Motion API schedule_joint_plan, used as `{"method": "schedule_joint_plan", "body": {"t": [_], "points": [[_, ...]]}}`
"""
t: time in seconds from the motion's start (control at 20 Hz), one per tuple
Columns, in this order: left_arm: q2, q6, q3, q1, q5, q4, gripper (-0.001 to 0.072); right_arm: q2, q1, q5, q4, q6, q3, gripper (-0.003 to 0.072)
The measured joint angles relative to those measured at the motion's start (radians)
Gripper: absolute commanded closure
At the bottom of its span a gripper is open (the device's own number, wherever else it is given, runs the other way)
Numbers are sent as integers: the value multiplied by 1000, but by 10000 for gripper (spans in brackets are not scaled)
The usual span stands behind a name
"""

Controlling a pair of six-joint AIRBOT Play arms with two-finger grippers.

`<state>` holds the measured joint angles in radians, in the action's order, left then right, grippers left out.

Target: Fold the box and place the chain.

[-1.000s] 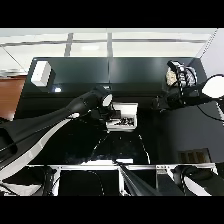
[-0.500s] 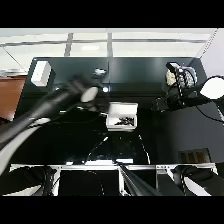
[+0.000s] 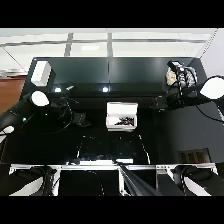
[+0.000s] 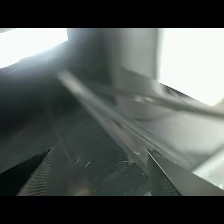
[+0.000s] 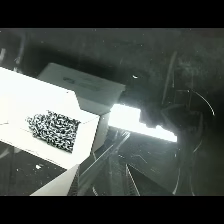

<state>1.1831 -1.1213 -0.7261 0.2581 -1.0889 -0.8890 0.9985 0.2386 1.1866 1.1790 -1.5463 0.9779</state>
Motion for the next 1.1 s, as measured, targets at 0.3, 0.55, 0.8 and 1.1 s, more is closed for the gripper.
{"method": "schedule_joint_plan", "body": {"t": [0.3, 0.55, 0.8, 1.1], "points": [[61, 786, 66, 75, 36, 221, -7, 0, 0, -1, 0, -39, 0, 342], [101, 1193, 60, 113, 169, 260, 0, 0, 0, -2, 0, -64, 0, 342], [185, 1310, 0, 136, 223, 270, 0, 0, 0, -2, 0, -71, 0, 342], [267, 1344, -74, 159, 212, 315, 1, 0, 0, -2, 0, -74, 0, 341]]}}
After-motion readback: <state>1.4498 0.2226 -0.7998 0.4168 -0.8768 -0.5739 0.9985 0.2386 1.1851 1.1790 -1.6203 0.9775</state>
